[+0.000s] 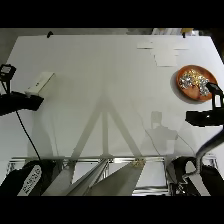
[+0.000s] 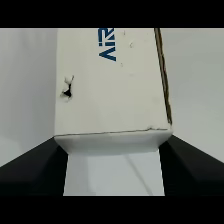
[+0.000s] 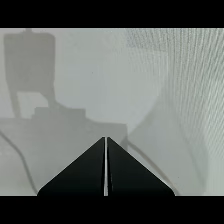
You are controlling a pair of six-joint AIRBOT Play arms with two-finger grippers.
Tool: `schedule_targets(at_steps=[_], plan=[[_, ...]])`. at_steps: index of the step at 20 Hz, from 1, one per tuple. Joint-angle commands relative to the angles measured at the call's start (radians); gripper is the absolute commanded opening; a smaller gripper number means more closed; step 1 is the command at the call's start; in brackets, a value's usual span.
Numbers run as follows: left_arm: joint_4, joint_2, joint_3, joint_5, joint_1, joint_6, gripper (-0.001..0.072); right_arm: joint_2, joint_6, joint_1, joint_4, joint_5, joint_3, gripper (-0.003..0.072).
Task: Fold the box and place the chain.
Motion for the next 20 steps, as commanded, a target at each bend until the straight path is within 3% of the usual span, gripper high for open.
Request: schedule_targets(at_steps=[1,3,4,6,10,13,17,20], plan=[[0.039,-0.045,-0.040,-0.007,0.076,-0.068,0.0090,0.001,0.000,-0.001,0.000,0.000,0.000,0.0021],[0.074,-0.078,-0.060,-0.011,0.076,-0.112,0.0093,0.001,0.000,-0.001,0.000,0.000,0.000,0.0021],[0.086,-0.093,-0.070,-0.016,0.076,-0.124,0.0131,0.001,0.000,-0.001,0.000,0.000,0.000,0.0021],[0.103,-0.113,-0.098,-0.017,0.076,-0.141,0.0369,0.001,0.000,-0.001,0.000,0.000,0.000,0.0021],[0.144,-0.121,-0.120,-0.025,0.076,-0.150,0.0404,0.001,0.000,-0.001,0.000,0.000,0.000,0.0021],[0.167,-0.052,-0.120,-0.037,0.065,-0.150,0.0645,0.001,0.000,-0.001,0.000,0.000,0.000,0.0021],[0.196,0.130,-0.120,-0.064,0.060,-0.158,0.0701,0.001,0.000,-0.001,0.000,0.001,0.000,0.0021],[0.195,0.260,-0.120,-0.134,0.043,-0.240,0.0700,0.000,0.000,-0.001,0.000,0.000,0.000,0.0021]])
